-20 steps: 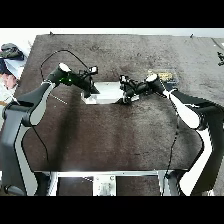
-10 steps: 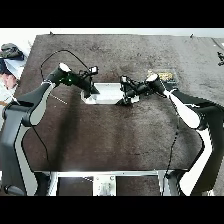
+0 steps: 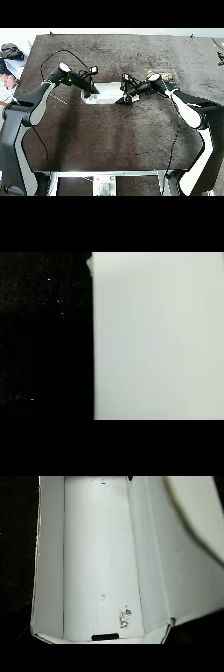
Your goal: Fold the box and place the chain.
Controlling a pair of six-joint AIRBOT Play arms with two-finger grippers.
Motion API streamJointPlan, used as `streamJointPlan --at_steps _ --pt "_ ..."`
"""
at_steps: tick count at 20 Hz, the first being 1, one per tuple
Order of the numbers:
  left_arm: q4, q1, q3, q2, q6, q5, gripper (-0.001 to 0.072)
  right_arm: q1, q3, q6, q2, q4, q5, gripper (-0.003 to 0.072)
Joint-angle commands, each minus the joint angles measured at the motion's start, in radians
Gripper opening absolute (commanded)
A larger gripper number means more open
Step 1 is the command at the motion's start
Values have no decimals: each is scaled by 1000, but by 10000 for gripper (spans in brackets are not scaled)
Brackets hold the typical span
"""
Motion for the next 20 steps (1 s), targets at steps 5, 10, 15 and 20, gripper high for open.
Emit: streamJointPlan --at_steps 5,10,15,20 --pt "0 1 0 0 0 0 12 2 1 -34 -16 3 -8 708" --pt "0 1 0 0 0 0 12 3 1 -38 -21 7 -23 654" --pt "0 1 0 0 0 0 12 3 1 -49 -21 7 -30 523" --pt "0 1 0 0 0 0 12 3 1 -48 -21 7 -37 440"
